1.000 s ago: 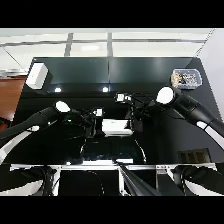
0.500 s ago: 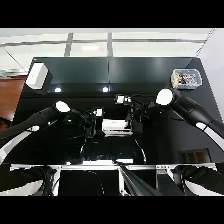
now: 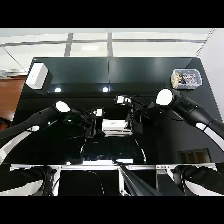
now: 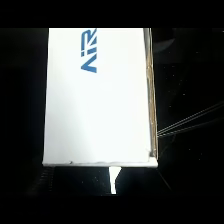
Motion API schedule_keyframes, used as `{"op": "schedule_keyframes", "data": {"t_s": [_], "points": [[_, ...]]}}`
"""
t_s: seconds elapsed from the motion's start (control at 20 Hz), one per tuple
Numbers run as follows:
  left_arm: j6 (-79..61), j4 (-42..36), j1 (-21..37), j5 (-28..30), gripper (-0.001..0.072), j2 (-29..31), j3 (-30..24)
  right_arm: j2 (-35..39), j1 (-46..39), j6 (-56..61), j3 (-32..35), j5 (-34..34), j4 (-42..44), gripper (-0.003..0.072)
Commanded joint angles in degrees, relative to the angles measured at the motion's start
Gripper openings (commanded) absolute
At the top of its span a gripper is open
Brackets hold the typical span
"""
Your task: Fold the box and place the chain.
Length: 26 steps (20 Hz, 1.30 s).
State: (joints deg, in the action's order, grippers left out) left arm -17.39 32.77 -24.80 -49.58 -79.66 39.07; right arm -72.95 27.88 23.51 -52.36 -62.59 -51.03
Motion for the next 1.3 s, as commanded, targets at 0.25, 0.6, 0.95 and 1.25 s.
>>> {"op": "schedule_keyframes", "data": {"t_s": [0.25,0.6,0.95,1.25], "points": [[-0.02,0.0,-0.02,0.02,0.0489,-0.04,0.02,0.0,0.02,0.02,0.0,-0.37,-0.11,0.0315],[-0.04,0.0,-0.02,0.02,0.0488,-0.04,0.02,0.35,0.0,0.02,0.0,-1.55,-0.11,0.0315],[-0.02,0.0,-0.02,0.02,0.0489,-0.04,0.02,0.35,0.0,0.02,0.0,-1.22,-0.26,0.0315],[-0.04,0.0,-0.02,0.02,0.0488,-0.04,0.02,0.35,0.0,0.0,0.0,-1.2,-0.26,0.0382]]}}
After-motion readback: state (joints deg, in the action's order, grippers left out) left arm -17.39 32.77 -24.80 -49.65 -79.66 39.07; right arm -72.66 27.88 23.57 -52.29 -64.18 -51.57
